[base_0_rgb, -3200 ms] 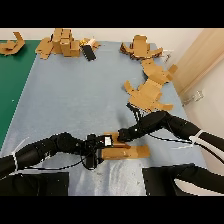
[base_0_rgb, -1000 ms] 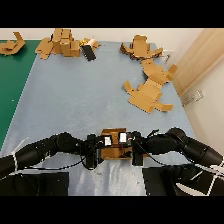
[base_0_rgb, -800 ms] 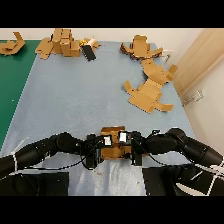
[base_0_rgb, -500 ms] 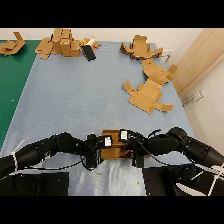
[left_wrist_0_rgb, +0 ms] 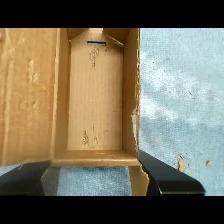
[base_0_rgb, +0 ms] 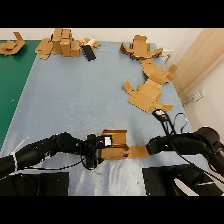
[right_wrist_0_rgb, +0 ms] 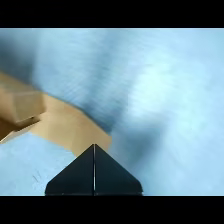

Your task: Fold the box.

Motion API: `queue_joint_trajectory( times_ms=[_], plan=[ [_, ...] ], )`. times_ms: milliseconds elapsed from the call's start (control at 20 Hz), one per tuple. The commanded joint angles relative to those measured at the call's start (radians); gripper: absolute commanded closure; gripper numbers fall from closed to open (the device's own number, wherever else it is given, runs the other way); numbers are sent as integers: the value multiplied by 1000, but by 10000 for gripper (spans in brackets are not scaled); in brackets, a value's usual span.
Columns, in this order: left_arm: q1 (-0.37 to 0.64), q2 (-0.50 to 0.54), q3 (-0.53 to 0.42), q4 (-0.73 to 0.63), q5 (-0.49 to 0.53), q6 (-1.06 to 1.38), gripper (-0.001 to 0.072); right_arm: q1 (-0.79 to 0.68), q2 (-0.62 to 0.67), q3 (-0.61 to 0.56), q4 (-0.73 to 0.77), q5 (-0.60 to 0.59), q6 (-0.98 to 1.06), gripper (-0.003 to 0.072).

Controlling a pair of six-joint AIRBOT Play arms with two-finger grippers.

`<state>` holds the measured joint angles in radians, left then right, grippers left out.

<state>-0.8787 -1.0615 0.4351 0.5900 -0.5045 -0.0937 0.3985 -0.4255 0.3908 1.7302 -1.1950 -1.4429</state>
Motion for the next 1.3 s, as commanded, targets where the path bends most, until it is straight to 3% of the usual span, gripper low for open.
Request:
queue_joint_trajectory(
  times_ms=[0, 250, 400, 650, 950, 1000, 1050, 1100, 1250],
  plan=[
    [0, 1, 0, 1, 0, 0, 237, -158, 63, -13, -31, -69, 197, 685],
    [0, 1, 0, 0, 0, 0, 237, -224, -42, -85, 84, -21, 190, 685],
    [0, 1, 0, 0, 0, 0, 237, -224, -139, -109, 200, 83, 107, 685],
    [0, 1, 0, 0, 0, 0, 237, -210, -310, -109, 390, 151, -41, 685],
    [0, 1, 0, 1, 0, 0, 237, -105, -287, -81, 468, 167, -58, 683],
    [0, 1, 0, 1, 0, 0, 237, -90, -267, -72, 471, 167, -58, 672],
    [0, 1, 0, 1, 0, 0, 237, -80, -246, -67, 474, 167, -58, 522],
    [0, 1, 0, 1, 0, 0, 237, -77, -229, -66, 480, 167, -57, 441],
    [0, 1, 0, 1, 0, 0, 237, -72, -202, -65, 489, 166, -38, 441]
  ],
)
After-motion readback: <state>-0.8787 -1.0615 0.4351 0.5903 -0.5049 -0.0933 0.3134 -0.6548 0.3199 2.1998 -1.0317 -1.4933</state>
